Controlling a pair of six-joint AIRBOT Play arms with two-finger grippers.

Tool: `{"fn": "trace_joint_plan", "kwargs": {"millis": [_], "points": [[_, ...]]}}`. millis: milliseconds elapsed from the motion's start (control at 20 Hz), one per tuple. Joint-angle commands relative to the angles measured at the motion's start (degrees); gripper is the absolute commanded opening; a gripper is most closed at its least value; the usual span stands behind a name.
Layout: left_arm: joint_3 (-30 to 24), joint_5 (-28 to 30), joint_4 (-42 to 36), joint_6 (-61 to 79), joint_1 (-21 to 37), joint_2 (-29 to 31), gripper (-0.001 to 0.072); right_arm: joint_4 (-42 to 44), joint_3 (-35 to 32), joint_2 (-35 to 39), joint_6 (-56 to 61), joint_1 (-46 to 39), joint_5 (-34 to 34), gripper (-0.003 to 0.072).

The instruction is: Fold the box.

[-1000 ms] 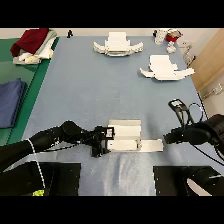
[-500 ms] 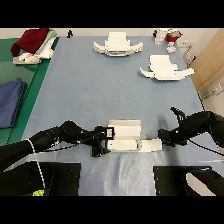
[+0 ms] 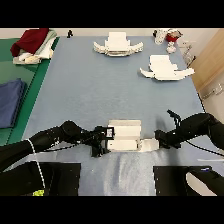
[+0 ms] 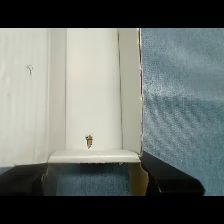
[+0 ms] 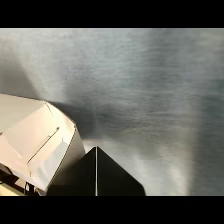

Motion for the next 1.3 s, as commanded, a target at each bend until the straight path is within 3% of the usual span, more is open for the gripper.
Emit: {"fn": "trace_joint_plan", "kwargs": {"millis": [0,500,550,600,1000,1250], "points": [[0.02,0.00,0.00,0.02,0.02,0.00,0.0528,2.40,-0.83,0.00,-0.90,3.61,1.66,0.0003],[0.02,0.00,0.00,0.02,0.02,0.00,0.0528,1.70,3.74,5.95,0.66,14.36,4.92,0.0028],[0.02,0.00,0.00,0.02,0.02,0.00,0.0528,1.79,3.76,5.95,0.68,15.50,5.75,0.0198],[0.02,0.00,0.00,0.02,0.02,0.00,0.0528,1.95,3.76,5.95,0.68,16.39,6.69,0.0294],[0.02,0.00,0.00,0.02,0.02,0.00,0.0528,1.40,3.76,5.95,0.70,17.57,7.76,0.0294],[0.02,0.00,0.00,0.04,0.02,0.00,0.0528,-6.75,4.28,6.01,6.16,17.57,4.74,0.0294]]}}
